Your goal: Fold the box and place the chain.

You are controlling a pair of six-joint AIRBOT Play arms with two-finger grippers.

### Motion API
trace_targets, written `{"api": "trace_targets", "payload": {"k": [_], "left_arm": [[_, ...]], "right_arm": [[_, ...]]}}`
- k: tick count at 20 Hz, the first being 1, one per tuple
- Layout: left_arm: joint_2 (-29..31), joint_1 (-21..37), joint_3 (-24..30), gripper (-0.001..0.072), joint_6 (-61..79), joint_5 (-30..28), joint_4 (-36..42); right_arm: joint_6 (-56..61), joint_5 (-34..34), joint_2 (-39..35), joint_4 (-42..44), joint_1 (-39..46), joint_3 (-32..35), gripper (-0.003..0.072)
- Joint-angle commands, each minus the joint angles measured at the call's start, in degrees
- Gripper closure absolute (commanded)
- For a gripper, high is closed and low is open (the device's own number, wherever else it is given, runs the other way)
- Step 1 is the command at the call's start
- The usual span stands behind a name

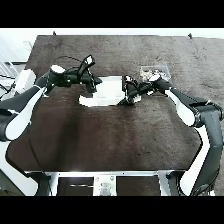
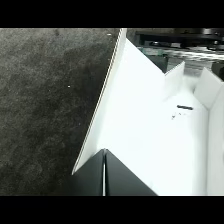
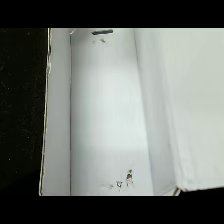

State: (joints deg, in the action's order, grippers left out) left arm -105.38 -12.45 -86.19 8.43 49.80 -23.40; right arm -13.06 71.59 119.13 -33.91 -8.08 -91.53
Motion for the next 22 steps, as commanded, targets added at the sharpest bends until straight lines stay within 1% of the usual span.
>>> {"api": "trace_targets", "payload": {"k": [1,6,9,16,19,21,22], "left_arm": [[-2.8,-0.1,-2.4,0.0693,-1.9,0.7,-0.5],[-6.3,-0.1,-2.3,0.0693,-2.0,-0.1,-0.5],[-6.4,-0.1,-2.3,0.0692,-1.9,-1.0,-0.6],[-6.3,-0.1,-2.3,0.0691,-1.9,-0.8,-0.6],[-4.7,0.2,-2.4,0.0691,-2.0,-0.7,-0.6],[-2.1,0.6,-2.4,0.0691,-2.0,1.6,-2.2],[-0.5,0.9,-2.4,0.0690,-2.0,3.7,-4.2]], "right_arm": [[0.0,0.0,0.0,0.0,0.0,0.0,0.0105],[0.0,0.0,0.0,0.0,0.0,0.0,0.0105],[0.0,0.0,0.0,0.0,0.0,0.0,0.0105],[0.0,0.0,0.0,0.0,0.0,0.0,0.0105],[0.0,0.0,0.0,0.0,0.0,0.0,0.0105],[0.0,0.0,0.0,0.0,0.0,0.0,0.0105],[0.0,0.0,0.0,0.0,0.0,0.0,0.0105]]}}
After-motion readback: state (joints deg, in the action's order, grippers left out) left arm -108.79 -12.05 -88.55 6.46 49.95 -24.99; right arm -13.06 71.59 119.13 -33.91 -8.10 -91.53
